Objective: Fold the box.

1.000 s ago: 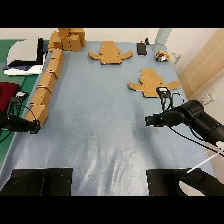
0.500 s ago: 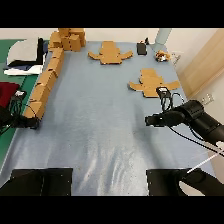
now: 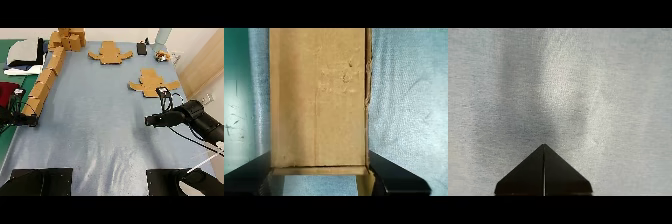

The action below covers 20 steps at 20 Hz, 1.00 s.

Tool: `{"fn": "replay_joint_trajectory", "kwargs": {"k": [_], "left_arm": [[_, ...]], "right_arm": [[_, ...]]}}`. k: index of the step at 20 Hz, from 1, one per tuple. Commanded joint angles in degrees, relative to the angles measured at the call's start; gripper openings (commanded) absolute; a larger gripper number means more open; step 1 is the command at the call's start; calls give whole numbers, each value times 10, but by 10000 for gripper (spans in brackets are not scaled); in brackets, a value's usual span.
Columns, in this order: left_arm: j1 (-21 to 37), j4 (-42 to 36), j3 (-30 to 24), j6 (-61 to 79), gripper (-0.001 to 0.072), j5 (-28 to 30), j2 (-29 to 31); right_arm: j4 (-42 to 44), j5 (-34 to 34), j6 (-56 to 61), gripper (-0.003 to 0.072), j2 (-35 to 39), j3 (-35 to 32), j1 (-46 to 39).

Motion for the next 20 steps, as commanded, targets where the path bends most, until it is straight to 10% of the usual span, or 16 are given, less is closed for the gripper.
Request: {"fn": "replay_joint_trajectory", "kwargs": {"k": [1, 4, 6, 15, 20], "left_arm": [[1, 0, 0, -5, 391, 9, -1], [1, 0, 0, -5, 394, 6, -1], [1, 0, 1, -5, 697, 3, 0], [0, 12, 92, -68, 698, -236, 57], [-10, -125, 199, -127, 696, -326, 104]], "right_arm": [[2, 0, 0, 2, 0, 0, 1], [3, 0, 0, 2, 0, 0, 1], [2, 0, 0, 2, 0, 0, 1], [3, -7, 0, 2, 0, 0, 1], [2, -7, 0, 2, 0, 0, 1]]}}
